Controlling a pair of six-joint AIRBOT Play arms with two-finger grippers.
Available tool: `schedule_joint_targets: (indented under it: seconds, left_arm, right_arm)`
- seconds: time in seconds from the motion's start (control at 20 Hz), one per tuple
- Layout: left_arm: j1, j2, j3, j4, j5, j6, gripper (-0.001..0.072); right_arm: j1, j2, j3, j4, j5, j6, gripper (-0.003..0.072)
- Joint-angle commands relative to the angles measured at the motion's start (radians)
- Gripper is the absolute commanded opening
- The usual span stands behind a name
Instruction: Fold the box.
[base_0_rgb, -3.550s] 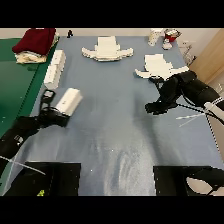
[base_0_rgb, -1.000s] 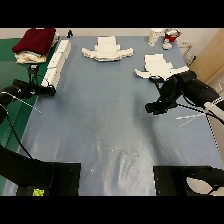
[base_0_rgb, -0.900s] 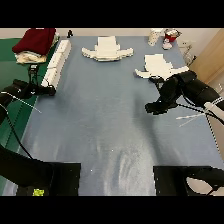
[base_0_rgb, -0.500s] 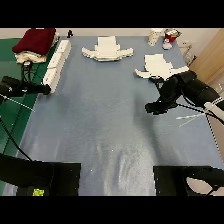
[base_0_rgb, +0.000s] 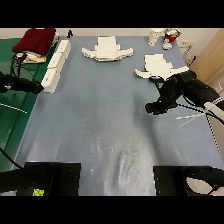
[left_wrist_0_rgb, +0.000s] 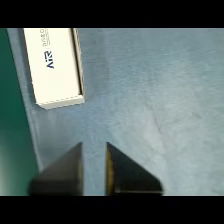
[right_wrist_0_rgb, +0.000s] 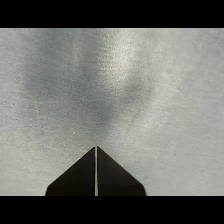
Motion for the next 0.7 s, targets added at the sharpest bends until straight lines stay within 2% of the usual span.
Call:
schedule_joint_targets:
  seconds: [0.0,0.15,0.3,0.5,0.65]
  left_arm:
    - [-0.003,0.095,0.001,-0.073,-0.179,-0.048,0.0013]
    - [-0.068,0.130,0.001,-0.119,-0.274,-0.156,0.0011]
    - [-0.227,0.142,0.000,-0.086,-0.296,-0.308,0.0009]
    - [-0.486,0.148,-0.022,0.053,-0.259,-0.526,0.0007]
    - [-0.669,0.194,-0.124,0.097,-0.149,-0.656,0.0007]
  right_arm:
    - [0.000,0.000,0.001,0.000,0.000,0.000,0.0016]
    - [-0.001,0.000,0.001,0.000,0.000,0.000,0.0017]
    - [-0.001,0.000,0.001,0.000,0.000,0.000,0.0016]
    - [-0.001,0.000,0.001,0.000,0.000,0.000,0.0016]
    - [-0.001,0.000,0.001,0.000,0.000,0.000,0.0016]
